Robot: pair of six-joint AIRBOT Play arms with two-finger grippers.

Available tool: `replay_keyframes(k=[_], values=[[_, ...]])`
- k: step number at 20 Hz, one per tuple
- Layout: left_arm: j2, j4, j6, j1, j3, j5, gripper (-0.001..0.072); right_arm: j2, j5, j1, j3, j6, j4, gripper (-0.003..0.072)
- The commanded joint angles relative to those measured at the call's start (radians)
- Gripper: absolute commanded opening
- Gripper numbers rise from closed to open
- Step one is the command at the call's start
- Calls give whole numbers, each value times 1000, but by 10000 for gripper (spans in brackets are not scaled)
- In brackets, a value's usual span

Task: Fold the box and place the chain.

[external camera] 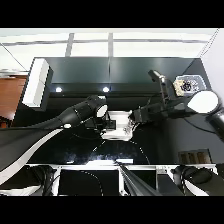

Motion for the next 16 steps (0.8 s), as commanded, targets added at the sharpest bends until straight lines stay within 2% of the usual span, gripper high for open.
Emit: replay_keyframes(k=[1,3,4,5,8,10,12,14,15,16], values=[[0,0,0,0,0,0,29,-29,-107,49,-67,-3,-3,12],[0,0,0,1,0,1,29,-38,-138,76,-67,-5,-6,28],[0,0,0,1,0,1,29,-37,-134,69,-66,-5,-8,198],[0,0,0,0,0,1,29,-37,-111,51,-66,-7,-8,410],[0,0,0,0,0,0,29,-15,40,-76,-58,-140,-44,415],[0,0,0,1,0,0,29,19,104,-189,-61,-269,-199,414],[0,0,0,0,0,0,29,22,59,-249,-109,-438,-294,414],[0,1,1,1,0,1,29,18,-128,-253,-217,-583,-280,417],[0,1,3,1,0,0,29,18,-206,-245,-260,-641,-271,488],[0,1,4,1,0,-2,29,13,-260,-227,-291,-725,-257,680]])
